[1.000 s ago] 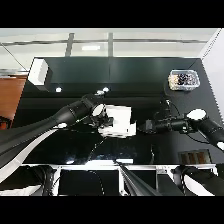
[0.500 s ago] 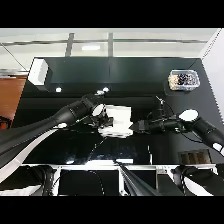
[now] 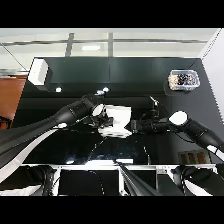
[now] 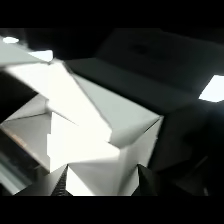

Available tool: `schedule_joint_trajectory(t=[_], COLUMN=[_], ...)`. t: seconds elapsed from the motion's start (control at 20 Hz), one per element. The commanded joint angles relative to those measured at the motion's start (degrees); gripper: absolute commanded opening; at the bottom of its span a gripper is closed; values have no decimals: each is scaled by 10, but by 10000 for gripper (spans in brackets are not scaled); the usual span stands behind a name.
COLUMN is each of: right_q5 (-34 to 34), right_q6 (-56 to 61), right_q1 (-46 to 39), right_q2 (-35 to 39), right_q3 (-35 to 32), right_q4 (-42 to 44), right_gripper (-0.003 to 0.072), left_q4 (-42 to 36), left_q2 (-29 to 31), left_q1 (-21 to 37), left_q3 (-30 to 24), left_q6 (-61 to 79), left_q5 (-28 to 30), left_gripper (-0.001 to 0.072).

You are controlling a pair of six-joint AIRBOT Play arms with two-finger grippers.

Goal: Fold the box and place the chain.

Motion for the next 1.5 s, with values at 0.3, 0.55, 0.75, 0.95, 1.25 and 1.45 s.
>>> schedule_joint_trajectory(t=[0.3,0.55,0.75,0.95,1.25,1.45], right_q5=[63,115,124,126,158,192], right_q6=[217,325,374,437,551,601], right_q1=[77,98,111,146,188,191], right_q2=[-99,-108,-110,-143,-177,-182], right_q3=[141,195,202,235,268,268], right_q4=[-198,-330,-364,-414,-476,-505], right_gripper=[472,472,471,411,405,405], left_q4=[0,0,0,0,0,0], left_q2=[0,0,0,0,0,0], left_q1=[1,1,1,1,1,1], left_q3=[1,1,1,1,1,1], left_q6=[0,0,0,0,0,0], left_q5=[0,0,0,0,0,0], left_gripper=[26,26,26,26,26,26])
